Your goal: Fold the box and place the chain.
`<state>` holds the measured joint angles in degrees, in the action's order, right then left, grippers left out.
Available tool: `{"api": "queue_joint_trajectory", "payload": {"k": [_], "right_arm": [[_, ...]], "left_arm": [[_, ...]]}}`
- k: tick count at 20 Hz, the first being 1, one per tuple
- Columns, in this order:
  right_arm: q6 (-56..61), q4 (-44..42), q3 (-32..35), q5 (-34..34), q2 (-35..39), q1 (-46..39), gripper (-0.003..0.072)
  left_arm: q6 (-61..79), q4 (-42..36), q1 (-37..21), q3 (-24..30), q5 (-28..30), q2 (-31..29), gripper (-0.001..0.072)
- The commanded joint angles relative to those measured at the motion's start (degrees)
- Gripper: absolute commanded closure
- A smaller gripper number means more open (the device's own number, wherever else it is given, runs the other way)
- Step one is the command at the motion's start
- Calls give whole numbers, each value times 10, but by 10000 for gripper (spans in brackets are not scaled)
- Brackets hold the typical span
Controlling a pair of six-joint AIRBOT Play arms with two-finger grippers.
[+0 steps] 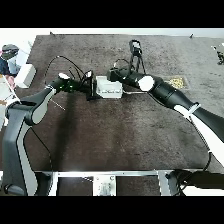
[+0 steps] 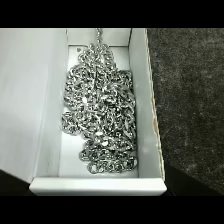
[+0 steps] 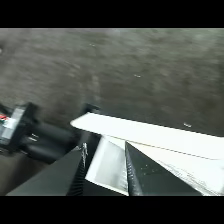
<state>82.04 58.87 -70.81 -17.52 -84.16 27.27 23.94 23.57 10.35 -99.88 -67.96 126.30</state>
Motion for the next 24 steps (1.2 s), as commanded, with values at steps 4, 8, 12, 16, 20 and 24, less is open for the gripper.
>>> {"api": "queue_joint_trajectory", "payload": {"k": [4, 8, 12, 16, 20, 24], "right_arm": [[30, 42, 96, -69, 64, -151, 408], [85, 41, 193, -56, 65, -255, 408], [93, 21, 208, -7, 17, -291, 327], [93, -6, 180, 40, -43, -290, 328], [93, -17, 125, 43, -103, -290, 389], [89, -17, 111, 60, -112, -283, 676]], "left_arm": [[0, 0, 0, 0, 0, 0, 218], [0, 0, -1, 0, 0, 0, 218], [0, 0, 0, 0, 0, 0, 218], [0, 0, 0, 0, 0, 0, 218], [0, 0, 0, 0, 0, 0, 218], [0, 0, -1, 0, 0, 0, 218]]}}
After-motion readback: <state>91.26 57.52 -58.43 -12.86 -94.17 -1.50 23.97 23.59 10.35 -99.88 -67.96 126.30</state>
